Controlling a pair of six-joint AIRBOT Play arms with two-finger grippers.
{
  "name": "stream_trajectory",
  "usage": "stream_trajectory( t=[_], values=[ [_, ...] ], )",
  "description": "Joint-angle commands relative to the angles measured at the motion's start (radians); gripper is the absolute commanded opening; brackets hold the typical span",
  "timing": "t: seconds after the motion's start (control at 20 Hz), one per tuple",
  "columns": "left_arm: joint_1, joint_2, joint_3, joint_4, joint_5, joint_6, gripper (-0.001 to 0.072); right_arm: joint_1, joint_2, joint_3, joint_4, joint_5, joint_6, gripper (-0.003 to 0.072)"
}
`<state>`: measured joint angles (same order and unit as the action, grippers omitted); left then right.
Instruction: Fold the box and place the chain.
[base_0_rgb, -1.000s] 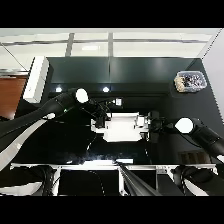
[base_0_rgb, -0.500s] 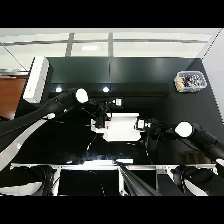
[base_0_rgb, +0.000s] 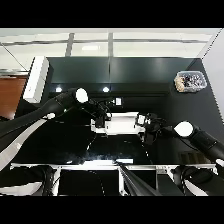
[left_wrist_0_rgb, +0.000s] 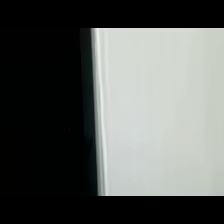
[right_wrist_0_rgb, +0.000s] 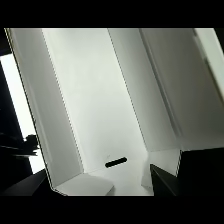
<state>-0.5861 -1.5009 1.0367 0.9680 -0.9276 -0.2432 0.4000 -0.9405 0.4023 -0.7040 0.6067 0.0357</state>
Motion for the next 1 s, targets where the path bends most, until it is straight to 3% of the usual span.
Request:
stream_trajectory(
  t=[0.0, 0.3, 0.95],
  values=[
    [0.000, 0.000, 0.001, 0.000, 0.000, 0.000, 0.0032, -0.018, 0.000, 0.022, 0.003, -0.006, -0.071, 0.0665],
    [0.000, 0.000, 0.001, 0.000, 0.000, 0.000, 0.0031, -0.060, -0.007, 0.069, 0.097, -0.001, -0.140, 0.0665],
    [0.000, 0.000, 0.001, 0.000, 0.000, 0.000, 0.0032, -0.074, -0.164, 0.069, 0.242, 0.119, -0.350, 0.0665]
  ],
)
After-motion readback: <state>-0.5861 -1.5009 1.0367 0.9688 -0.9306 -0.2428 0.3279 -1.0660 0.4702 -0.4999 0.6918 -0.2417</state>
